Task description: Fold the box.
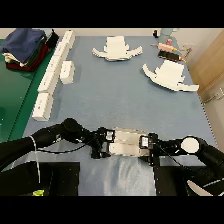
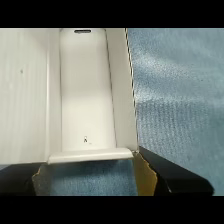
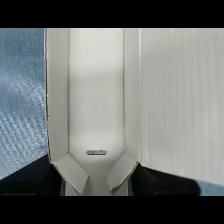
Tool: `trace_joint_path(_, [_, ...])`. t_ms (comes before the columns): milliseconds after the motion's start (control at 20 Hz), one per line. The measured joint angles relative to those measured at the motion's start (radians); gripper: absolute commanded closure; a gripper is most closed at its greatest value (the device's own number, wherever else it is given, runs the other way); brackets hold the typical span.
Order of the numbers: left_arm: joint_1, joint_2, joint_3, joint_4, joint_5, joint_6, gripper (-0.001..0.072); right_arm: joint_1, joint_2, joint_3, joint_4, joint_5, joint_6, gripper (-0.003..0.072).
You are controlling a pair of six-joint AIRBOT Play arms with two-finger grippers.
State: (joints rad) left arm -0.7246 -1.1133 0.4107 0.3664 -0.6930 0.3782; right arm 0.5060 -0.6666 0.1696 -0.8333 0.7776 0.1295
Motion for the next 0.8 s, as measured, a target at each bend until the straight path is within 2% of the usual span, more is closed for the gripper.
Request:
trace_joint_path(350, [-0.032, 0.001, 0.0, 0.013, 0.023, -0.103, 0.0008, 0.0, 0.0, 0.0, 0.0, 0.0, 0.0, 0.0178])
trace_joint_path(800, [-0.06, 0.001, 0.0, 0.048, -0.002, -0.143, 0.0008, 0.0, 0.0, 0.0, 0.0, 0.001, -0.001, 0.0178])
